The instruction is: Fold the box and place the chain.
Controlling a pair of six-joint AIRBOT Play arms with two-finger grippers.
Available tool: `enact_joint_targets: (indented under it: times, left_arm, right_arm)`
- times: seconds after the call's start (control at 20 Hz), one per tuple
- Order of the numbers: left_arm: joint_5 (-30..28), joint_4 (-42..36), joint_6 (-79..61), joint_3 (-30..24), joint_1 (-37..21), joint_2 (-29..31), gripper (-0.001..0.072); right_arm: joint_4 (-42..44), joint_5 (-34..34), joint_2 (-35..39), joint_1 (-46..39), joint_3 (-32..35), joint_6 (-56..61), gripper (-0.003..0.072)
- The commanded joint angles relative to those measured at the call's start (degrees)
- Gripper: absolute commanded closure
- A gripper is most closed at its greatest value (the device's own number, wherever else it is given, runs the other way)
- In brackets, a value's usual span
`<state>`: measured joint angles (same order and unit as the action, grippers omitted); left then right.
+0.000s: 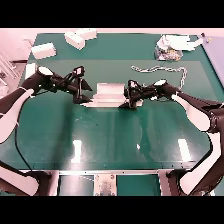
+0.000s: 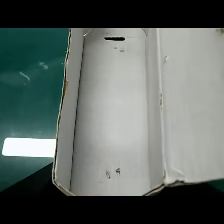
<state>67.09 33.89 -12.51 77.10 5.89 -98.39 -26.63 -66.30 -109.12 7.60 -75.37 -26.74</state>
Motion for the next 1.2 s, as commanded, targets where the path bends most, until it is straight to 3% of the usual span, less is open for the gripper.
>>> enact_joint_targets:
  times: [0.0,0.55,0.6,0.65,1.05,1.15]
  left_arm:
    - [-4.52,0.15,0.5,-1.44,0.37,-0.31,0.0001]
    - [-6.23,-1.81,0.26,-1.57,0.37,-4.5,0.0002]
    - [-6.38,-2.6,0.02,-1.57,0.37,-4.5,0.0082]
    - [-6.4,-2.84,0.02,-1.57,0.37,-4.61,0.024]
    - [-4.63,-2.89,-1.18,-1.55,0.5,-5.16,0.024]
    - [-4.66,-2.56,-1.51,-1.55,0.5,-5.16,0.0202]
  right_arm:
    - [0.0,0.0,0.0,0.04,-0.02,-0.02,0.0113]
    - [0.02,0.0,0.0,0.04,-0.02,-0.02,0.0113]
    - [0.02,0.0,0.0,0.04,-0.02,-0.02,0.0113]
    - [0.0,0.0,0.0,0.04,-0.02,-0.02,0.0112]
    - [0.02,0.0,0.0,0.04,-0.02,-0.02,0.0113]
    - [0.02,0.0,0.0,0.04,-0.02,-0.02,0.0113]
